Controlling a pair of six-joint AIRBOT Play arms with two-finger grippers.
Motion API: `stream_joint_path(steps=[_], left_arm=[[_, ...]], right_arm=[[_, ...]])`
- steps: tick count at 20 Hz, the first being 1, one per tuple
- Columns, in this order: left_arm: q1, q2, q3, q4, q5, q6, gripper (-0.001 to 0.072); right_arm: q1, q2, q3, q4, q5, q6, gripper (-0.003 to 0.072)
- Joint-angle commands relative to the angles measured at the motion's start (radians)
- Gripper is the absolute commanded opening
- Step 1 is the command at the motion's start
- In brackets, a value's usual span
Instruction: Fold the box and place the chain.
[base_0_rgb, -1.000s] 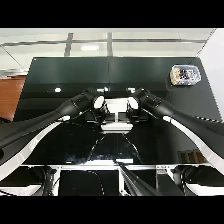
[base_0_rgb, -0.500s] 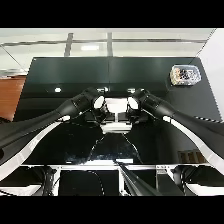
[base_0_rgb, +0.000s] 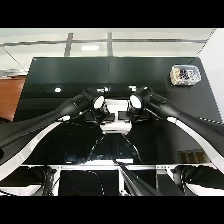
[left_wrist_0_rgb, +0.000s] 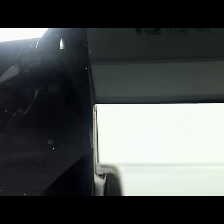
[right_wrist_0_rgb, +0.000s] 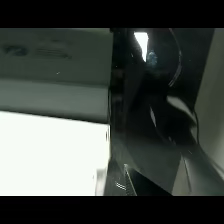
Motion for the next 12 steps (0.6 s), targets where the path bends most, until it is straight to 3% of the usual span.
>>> stream_joint_path(steps=[1, 3, 6, 8, 9, 10, 12], left_arm=[[0.001, 0.001, 0.001, 0.0, 0.002, -0.002, 0.0026], [0.001, 0.001, 0.001, -0.001, 0.003, -0.002, 0.0026], [0.001, 0.001, 0.001, -0.001, 0.002, -0.002, 0.0026], [0.001, 0.001, 0.001, -0.001, 0.002, -0.002, 0.0025], [0.001, 0.001, 0.001, -0.001, 0.002, -0.002, 0.0026], [0.001, 0.001, 0.001, -0.001, 0.002, -0.002, 0.0026], [0.001, 0.001, 0.001, 0.0, 0.002, -0.002, 0.0026]], right_arm=[[-0.016, 0.153, 0.001, -0.045, 0.054, -0.08, 0.0317], [-0.048, 0.283, 0.001, -0.186, 0.082, -0.089, 0.0317], [-0.126, 0.383, -0.007, -0.568, 0.08, -0.084, 0.0316], [-0.242, 0.38, -0.04, -0.665, -0.053, -0.084, 0.0325], [-0.321, 0.373, -0.064, -0.648, -0.155, -0.084, 0.0585], [-0.412, 0.348, -0.077, -0.592, -0.241, -0.084, 0.0703], [-0.584, 0.261, -0.071, -0.418, -0.364, -0.093, 0.0702]])
